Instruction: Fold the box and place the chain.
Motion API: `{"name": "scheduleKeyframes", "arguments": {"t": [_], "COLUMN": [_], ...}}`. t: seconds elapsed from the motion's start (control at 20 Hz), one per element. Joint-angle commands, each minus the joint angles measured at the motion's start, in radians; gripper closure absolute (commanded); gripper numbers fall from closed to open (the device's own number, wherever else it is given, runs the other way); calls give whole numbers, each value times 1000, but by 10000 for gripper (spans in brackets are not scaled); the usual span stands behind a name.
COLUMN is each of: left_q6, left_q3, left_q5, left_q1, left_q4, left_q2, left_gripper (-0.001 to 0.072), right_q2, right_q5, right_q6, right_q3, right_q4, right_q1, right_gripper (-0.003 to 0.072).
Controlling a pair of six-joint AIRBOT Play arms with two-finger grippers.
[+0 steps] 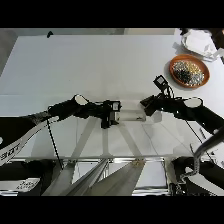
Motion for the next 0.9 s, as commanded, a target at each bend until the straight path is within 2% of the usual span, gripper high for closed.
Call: {"name": "scheduleKeyframes", "arguments": {"t": [0.0, 0.3, 0.5, 0.65, 0.85], "left_q6": [0, 0, 0, 0, 0], "left_q3": [0, 0, 0, 0, 0], "left_q5": [0, 0, 0, 0, 0], "left_q1": [1, 1, 1, 1, 1], "left_q4": [0, 0, 0, 0, 0], "left_q2": [1, 1, 1, 1, 1], "left_gripper": [396, 396, 396, 396, 396], "right_q2": [-9, 29, 187, 324, 414], "right_q5": [9, 55, 105, 241, 475], "right_q6": [44, 43, 43, 44, 45], "right_q3": [0, 33, 52, 52, 52], "right_q4": [-66, -2, -36, -237, -660], "right_q1": [1, 1, 0, 0, 0], "right_gripper": [674, 674, 674, 674, 674]}}
